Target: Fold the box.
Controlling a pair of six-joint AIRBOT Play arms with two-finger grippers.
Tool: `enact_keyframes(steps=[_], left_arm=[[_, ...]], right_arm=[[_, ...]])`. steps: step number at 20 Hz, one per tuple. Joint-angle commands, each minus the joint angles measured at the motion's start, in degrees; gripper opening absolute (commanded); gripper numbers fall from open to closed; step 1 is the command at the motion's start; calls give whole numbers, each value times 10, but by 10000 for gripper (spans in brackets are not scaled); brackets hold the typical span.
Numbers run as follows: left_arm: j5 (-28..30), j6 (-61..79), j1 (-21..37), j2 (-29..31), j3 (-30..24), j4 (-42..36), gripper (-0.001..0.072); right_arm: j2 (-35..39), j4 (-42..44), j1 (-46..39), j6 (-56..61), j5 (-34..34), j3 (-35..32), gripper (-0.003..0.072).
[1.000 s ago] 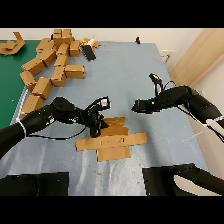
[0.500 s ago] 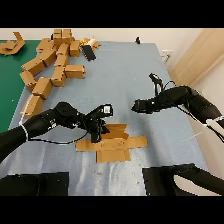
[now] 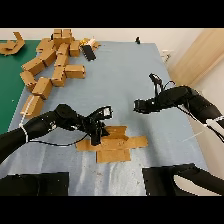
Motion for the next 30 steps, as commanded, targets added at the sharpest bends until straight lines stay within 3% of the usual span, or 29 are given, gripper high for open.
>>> enact_keyframes(steps=[1, 6, 11, 15, 19, 20, 21, 22, 25, 30], left_arm=[[3, 0, 0, 0, -1, 3, 12], [3, 0, -1, 0, -1, 2, 12], [3, 0, -1, 0, -1, 2, 13], [3, 0, -1, 0, -1, 2, 12], [3, 0, -1, 0, -1, 2, 13], [3, 0, -1, 0, -1, 2, 12], [3, 0, -1, 0, -1, 2, 13], [3, 0, -1, 0, -1, 2, 12], [2, 0, -1, 0, -1, 2, 12], [3, 0, -1, 0, -1, 2, 12]], right_arm=[[0, 2, 1, -27, -23, 0, 6], [53, -26, 52, -30, -50, -23, 4], [224, -81, 169, 2, -11, -115, 4], [373, -152, 308, 15, 8, -196, 4], [441, -178, 455, -8, 9, -247, 6], [438, -182, 483, -36, 12, -257, 78], [427, -195, 501, -60, 22, -266, 323], [409, -209, 512, -87, 34, -272, 501], [323, -241, 515, -170, 50, -274, 515], [236, -251, 522, -175, 118, -274, 515]])
